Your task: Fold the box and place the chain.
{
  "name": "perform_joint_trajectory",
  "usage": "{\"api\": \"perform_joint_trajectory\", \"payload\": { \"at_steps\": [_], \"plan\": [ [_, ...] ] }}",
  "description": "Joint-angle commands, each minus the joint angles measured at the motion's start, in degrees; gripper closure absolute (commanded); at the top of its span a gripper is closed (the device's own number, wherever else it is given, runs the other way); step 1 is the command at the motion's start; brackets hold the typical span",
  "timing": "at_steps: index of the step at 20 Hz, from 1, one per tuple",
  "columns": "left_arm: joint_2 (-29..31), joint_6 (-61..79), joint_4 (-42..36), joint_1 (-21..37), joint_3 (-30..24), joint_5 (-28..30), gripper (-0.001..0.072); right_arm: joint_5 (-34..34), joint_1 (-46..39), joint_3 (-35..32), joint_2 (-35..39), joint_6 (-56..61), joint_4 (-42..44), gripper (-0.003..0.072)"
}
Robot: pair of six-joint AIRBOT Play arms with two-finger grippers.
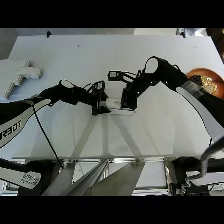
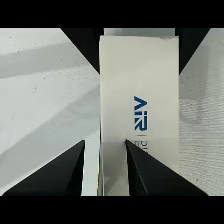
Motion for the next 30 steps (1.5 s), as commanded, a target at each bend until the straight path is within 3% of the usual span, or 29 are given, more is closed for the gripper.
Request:
{"api": "perform_joint_trajectory", "payload": {
  "at_steps": [1, 15, 20, 26, 27, 28, 29, 30],
  "plan": [
    [0.04, -0.09, 0.0, 0.02, 0.02, -0.04, 0.0254, 0.66, 0.5, 0.0, -0.02, 0.57, 2.95, 0.0381],
    [0.04, -0.09, 0.0, 0.02, 0.02, -0.04, 0.0254, -2.1, 2.93, -1.09, -0.2, 5.09, 3.37, 0.0381],
    [0.04, -0.09, 0.02, 0.02, 0.02, -0.04, 0.0254, -4.9, 2.93, -1.07, 5.92, 6.05, 2.38, 0.0381],
    [0.04, -0.09, 0.0, 0.02, 0.02, -0.07, 0.0254, -6.86, 1.6, -1.09, 15.15, 16.79, -5.6, 0.0398],
    [0.04, -0.09, 0.0, 0.02, 0.02, -0.07, 0.0254, -6.91, 0.24, -1.09, 15.74, 19.82, -5.2, 0.0457],
    [0.04, -0.09, 0.0, 0.04, 0.02, -0.04, 0.0254, -6.67, -1.29, -1.09, 15.91, 22.6, -5.16, 0.0602],
    [0.04, -0.11, 0.0, 0.04, 0.02, -0.04, 0.0254, -6.23, -2.86, -1.25, 15.91, 24.39, -5.07, 0.0673],
    [0.04, -0.09, 0.0, 0.02, 0.02, -0.09, 0.0254, -6.12, -4.42, -1.95, 15.91, 25.7, -4.24, 0.0673]
  ]
}}
